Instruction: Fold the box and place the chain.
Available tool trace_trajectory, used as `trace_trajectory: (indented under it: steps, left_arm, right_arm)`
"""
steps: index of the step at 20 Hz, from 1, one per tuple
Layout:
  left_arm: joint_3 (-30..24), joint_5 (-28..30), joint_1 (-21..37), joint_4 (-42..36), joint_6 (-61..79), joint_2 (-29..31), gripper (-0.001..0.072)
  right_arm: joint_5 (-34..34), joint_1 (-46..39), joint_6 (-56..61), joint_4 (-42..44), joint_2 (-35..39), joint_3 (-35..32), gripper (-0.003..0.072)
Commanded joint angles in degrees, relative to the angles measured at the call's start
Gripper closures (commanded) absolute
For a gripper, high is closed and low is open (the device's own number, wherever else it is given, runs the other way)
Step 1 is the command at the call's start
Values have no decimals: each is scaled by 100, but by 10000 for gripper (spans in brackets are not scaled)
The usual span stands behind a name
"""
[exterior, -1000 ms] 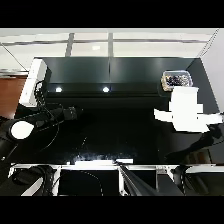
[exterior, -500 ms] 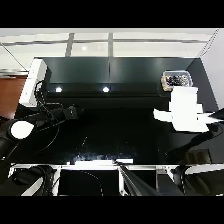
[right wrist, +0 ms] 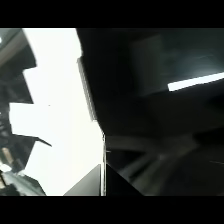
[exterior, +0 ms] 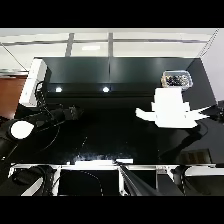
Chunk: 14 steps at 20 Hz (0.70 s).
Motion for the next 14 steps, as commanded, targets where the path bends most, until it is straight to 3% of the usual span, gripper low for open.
trace_trajectory:
  steps: [1,6,9,14]
  left_arm:
    - [-2,-76,-13,0,2,-2,16]
    - [31,-46,-227,2,175,-160,15]
    - [129,-83,-372,-4,173,-304,15]
    - [608,-643,-330,-348,450,-931,16]
  right_arm:
    - [-352,638,57,1008,776,-1019,668]
    - [-2256,2695,129,1611,2153,-2509,667]
    - [-3281,4044,7,1738,3005,-3001,666]
    - [-4909,5482,-706,1709,4618,-4039,667]
